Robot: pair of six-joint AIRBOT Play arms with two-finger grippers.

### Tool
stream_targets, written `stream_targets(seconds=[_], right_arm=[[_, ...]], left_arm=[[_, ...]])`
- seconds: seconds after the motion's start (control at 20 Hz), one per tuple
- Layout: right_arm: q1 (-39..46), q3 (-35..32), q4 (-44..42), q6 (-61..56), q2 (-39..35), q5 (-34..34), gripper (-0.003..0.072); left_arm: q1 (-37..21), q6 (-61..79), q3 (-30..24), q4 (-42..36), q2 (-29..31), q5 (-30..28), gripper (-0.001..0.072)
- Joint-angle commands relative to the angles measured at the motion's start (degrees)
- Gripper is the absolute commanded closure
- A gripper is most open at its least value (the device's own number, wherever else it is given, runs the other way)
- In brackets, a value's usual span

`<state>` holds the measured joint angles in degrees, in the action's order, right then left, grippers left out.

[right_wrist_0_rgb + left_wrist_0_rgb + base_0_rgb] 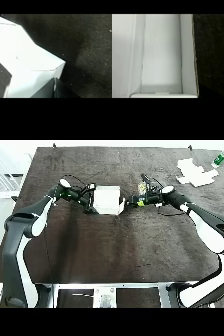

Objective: Fold the box and place the chain.

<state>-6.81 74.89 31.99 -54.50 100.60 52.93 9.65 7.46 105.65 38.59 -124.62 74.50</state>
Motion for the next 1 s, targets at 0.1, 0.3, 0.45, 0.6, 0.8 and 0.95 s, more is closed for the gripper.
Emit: stream_targets(seconds=[0.1, 0.3, 0.45, 0.6, 0.8, 0.95], right_arm=[[-0.39, 0.35, 0.42, -0.52, -0.63, -0.92, 0.0313], [-0.98, 0.39, 0.37, -0.52, -0.35, -1.55, 0.0310], [-1.86, 0.46, 0.37, -0.92, -0.26, -1.20, 0.0249], [-3.10, 0.46, 0.39, -3.13, -0.26, -0.74, 0.0248], [-3.85, 0.50, 0.42, -5.31, -0.28, -0.87, 0.0248], [-3.85, 0.90, 0.46, -7.41, -0.28, -0.85, 0.0248]], left_arm=[[-0.07, 0.02, 0.04, 0.00, 0.02, 0.00, 0.0366], [-0.07, 0.02, 0.04, 0.00, 0.02, 0.00, 0.0366], [-0.07, 0.00, 0.04, 0.00, 0.02, 0.00, 0.0366], [-0.07, 0.00, 0.04, 0.00, 0.02, 0.00, 0.0366], [-0.07, 0.00, 0.04, 0.00, 0.02, 0.00, 0.0366], [-0.07, 0.02, 0.04, 0.00, 0.02, 0.00, 0.0366]])
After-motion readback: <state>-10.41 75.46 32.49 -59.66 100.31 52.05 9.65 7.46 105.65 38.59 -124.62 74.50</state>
